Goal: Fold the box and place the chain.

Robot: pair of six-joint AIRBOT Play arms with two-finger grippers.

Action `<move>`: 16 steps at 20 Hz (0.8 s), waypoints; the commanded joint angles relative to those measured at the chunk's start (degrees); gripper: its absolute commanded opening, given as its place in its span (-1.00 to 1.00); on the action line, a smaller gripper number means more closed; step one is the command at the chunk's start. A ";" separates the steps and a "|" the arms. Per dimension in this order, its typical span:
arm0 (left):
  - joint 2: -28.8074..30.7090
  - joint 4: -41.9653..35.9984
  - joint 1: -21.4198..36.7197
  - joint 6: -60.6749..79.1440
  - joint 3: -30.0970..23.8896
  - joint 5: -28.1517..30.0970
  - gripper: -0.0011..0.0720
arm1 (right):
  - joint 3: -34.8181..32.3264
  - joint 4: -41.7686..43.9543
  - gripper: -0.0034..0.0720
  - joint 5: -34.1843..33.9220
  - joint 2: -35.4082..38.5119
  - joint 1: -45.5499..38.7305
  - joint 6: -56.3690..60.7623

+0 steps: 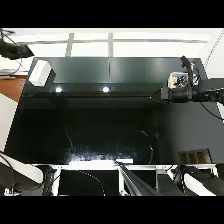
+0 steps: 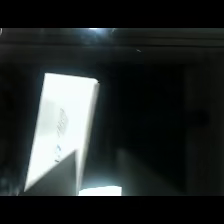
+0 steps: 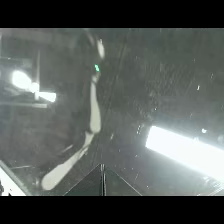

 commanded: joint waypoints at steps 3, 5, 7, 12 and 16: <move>16.81 0.07 -2.56 -11.13 -6.64 -20.31 -0.90 | 12.35 -17.27 -0.84 -10.01 1.29 -2.58 0.35; 25.29 1.79 -6.21 -10.95 -13.94 -18.47 -0.90 | 15.61 -27.32 -0.84 -13.46 3.48 -4.66 3.87; 35.63 1.68 -9.97 -10.95 -26.18 -10.58 -0.90 | 14.45 -30.10 -0.84 -11.19 7.98 -7.19 5.64; 61.59 0.48 -15.80 -9.40 -65.68 6.16 -0.90 | -4.87 -28.39 -0.84 6.14 21.11 -9.53 5.79; 79.67 1.88 -17.29 -9.49 -88.37 15.02 -0.90 | -17.38 -25.20 -0.84 16.06 23.91 -9.42 5.81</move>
